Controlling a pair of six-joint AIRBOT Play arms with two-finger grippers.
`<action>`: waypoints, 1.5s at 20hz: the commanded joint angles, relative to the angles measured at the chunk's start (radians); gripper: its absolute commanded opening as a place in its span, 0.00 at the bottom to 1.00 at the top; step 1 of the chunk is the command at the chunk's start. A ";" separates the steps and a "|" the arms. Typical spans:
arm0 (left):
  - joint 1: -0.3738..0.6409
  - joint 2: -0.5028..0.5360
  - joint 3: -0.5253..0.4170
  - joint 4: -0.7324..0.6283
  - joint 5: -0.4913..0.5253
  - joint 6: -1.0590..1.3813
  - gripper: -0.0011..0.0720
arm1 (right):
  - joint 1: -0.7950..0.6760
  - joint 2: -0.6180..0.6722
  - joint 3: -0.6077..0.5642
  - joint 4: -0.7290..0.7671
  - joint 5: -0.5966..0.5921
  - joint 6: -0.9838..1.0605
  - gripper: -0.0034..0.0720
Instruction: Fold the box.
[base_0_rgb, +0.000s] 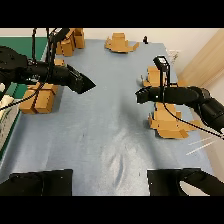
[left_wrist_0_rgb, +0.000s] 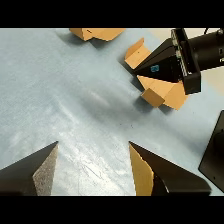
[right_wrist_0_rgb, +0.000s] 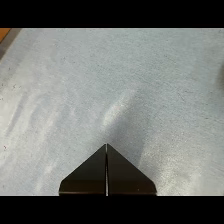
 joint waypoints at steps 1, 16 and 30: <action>0.000 0.000 -0.002 0.000 0.001 0.001 0.97 | 0.000 0.000 0.000 0.002 0.000 0.001 0.05; 0.000 -0.001 -0.003 -0.019 0.009 0.000 0.97 | -0.148 0.067 0.452 -0.294 -0.645 0.357 0.84; 0.002 -0.001 -0.003 -0.016 -0.037 -0.061 0.97 | -0.979 -0.305 0.460 -0.180 -0.825 0.003 0.75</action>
